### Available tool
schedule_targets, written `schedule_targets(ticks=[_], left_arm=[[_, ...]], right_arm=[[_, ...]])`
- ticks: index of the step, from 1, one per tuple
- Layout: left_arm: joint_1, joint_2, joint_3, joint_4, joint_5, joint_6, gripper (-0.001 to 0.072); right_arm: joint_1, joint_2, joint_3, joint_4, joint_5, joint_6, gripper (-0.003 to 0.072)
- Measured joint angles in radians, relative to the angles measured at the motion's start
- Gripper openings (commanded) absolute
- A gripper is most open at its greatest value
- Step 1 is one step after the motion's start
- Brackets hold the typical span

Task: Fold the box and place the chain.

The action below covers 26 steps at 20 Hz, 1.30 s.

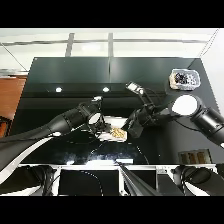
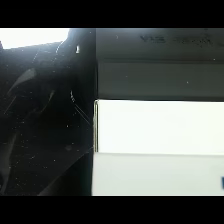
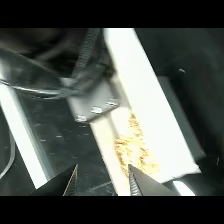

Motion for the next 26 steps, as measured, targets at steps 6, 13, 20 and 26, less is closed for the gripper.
schedule_targets(ticks=[6, 13, 20, 26], left_arm=[[0.000, 0.002, 0.023, 0.000, -0.021, 0.003, 0.0631], [0.007, 0.131, 0.078, 0.003, -0.109, 0.210, 0.0631], [0.385, 0.494, -0.216, -0.232, -0.054, 0.778, 0.0630], [0.655, 0.547, -0.486, -0.817, 0.050, 1.833, 0.0716]], right_arm=[[-0.209, 0.097, -0.007, -0.032, 0.099, 0.006, 0.0385], [-0.358, 0.143, -0.009, -0.039, 0.163, 0.006, 0.0385], [-0.381, 0.147, -0.009, -0.045, 0.170, 0.006, 0.0385], [-0.383, 0.147, -0.009, -0.047, 0.161, 0.006, 0.0385]])
